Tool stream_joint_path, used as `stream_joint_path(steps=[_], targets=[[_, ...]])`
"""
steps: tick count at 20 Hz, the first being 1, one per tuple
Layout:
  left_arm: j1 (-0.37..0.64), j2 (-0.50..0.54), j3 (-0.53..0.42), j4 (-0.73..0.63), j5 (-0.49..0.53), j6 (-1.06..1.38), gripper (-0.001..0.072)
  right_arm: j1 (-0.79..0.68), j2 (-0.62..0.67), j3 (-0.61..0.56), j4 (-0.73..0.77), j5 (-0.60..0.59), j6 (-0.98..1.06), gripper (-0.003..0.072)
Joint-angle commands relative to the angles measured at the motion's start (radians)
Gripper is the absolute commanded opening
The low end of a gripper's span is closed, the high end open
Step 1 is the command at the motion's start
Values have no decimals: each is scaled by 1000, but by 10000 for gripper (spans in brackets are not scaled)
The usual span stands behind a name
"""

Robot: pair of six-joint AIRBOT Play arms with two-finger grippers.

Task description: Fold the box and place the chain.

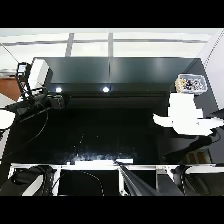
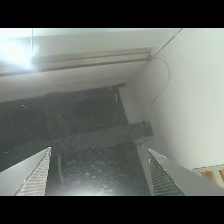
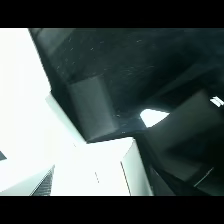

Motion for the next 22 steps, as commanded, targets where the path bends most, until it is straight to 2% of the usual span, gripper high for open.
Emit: stream_joint_path(steps=[1, 5, 6, 7, 8, 16, 22], targets=[[-1, -1, 0, 0, 0, 0, 688, 8, -64, 29, -8, 72, -15, 558], [-1, -1, 0, 0, 0, 0, 687, 19, -81, 28, 11, 72, -16, 544], [-1, -1, 0, 0, 0, 0, 687, 23, -81, 28, 8, 72, -17, 502], [-1, -1, 0, 0, 0, 0, 687, 28, -81, 28, 7, 76, -31, 221], [-1, -1, 0, 0, 0, 0, 687, 30, -81, 28, 8, 87, -52, 68], [-1, -1, 0, 0, 0, 0, 687, 34, -39, 27, 39, 130, -84, 56], [-1, -1, 0, -1, -9, 0, 687, 124, 77, -72, 65, 37, -137, 42]])
